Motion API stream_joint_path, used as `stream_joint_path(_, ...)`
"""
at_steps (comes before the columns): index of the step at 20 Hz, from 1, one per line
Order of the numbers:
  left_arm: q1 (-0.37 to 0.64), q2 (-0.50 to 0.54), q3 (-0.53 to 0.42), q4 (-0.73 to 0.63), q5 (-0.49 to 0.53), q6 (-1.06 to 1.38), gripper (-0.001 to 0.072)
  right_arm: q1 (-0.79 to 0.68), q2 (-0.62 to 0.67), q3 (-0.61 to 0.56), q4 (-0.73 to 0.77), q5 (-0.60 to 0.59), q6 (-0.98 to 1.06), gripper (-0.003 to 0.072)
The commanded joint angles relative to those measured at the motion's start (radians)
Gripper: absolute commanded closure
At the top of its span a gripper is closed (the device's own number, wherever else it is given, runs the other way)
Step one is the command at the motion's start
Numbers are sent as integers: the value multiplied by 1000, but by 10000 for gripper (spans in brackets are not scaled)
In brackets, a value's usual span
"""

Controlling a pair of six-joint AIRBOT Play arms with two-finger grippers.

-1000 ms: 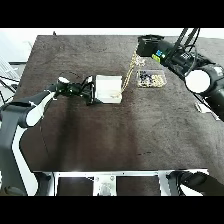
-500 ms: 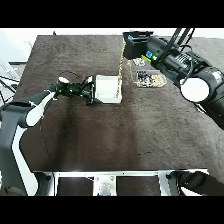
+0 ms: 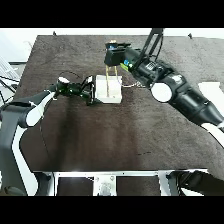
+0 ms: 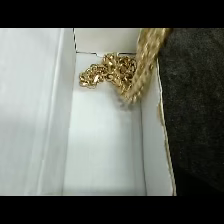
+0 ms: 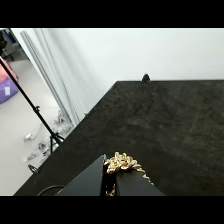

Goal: Fold the box and place the chain.

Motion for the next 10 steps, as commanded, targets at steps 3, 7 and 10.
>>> stream_joint_path(3, 0, 0, 0, 0, 0, 0, 353, 0, -87, -13, 18, -26, 25, 682)
stream_joint_path(7, 0, 0, 0, 0, 1, 0, 353, -7, -169, -15, 19, -22, 28, 682)
stream_joint_path(10, 0, 0, 0, 0, 0, 0, 353, -12, -230, -39, 18, -15, 77, 682)
